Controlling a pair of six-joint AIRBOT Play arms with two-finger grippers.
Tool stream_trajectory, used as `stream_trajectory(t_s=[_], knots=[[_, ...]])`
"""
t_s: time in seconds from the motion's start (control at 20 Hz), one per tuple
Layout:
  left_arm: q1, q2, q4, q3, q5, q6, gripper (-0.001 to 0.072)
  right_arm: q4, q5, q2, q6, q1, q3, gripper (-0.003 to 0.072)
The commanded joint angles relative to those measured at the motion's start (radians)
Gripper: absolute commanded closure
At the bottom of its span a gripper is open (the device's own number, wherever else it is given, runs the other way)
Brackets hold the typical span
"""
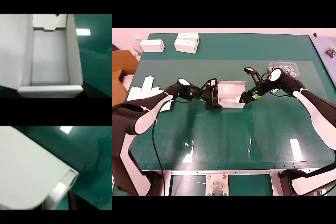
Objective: Fold the box and place the chain.
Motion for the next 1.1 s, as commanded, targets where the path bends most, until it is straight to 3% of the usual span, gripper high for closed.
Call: stream_trajectory(t_s=[0.0,0.4,0.7,1.05], knots=[[0.000,0.000,-0.003,0.001,0.002,-0.002,0.0184,-0.081,-0.002,0.000,0.107,0.038,0.023,0.0318],[0.000,0.000,-0.004,0.001,0.002,-0.002,0.0184,-0.325,0.009,-0.001,0.392,0.144,0.105,0.0321],[0.000,0.000,-0.004,0.001,0.002,-0.002,0.0184,-0.336,0.054,-0.002,0.589,0.149,0.106,0.0366],[0.000,0.000,-0.005,0.001,-0.001,-0.002,0.0184,-0.388,0.095,-0.037,0.720,0.180,0.107,0.0366]])
